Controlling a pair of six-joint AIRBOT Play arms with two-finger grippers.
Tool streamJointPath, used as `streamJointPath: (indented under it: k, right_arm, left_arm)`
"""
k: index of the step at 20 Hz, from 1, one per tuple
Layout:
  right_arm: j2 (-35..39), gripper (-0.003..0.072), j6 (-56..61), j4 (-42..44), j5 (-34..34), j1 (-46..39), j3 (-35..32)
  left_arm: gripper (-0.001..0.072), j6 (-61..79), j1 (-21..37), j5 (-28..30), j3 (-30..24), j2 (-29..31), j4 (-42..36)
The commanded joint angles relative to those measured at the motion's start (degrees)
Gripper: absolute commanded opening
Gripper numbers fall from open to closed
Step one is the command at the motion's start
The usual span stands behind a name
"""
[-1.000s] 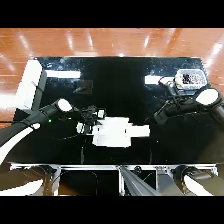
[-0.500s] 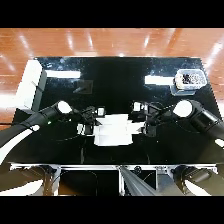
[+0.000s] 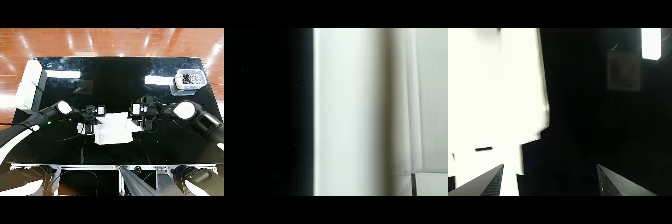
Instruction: Fold the box and place the chain.
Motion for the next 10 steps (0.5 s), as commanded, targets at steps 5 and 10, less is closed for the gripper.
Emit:
streamJointPath:
  k: [5,10]
  right_arm:
    - [5.92,0.0713,-13.11,15.69,13.9,-17.07,-1.38]
    - [-2.1,0.0712,-26.71,32.59,22.38,-15.41,-5.99]
  left_arm:
    - [0.0022,-0.09,0.02,-0.22,0.07,-0.04,0.15]
    - [0.0022,-0.09,0.02,-0.2,0.07,-0.04,0.2]
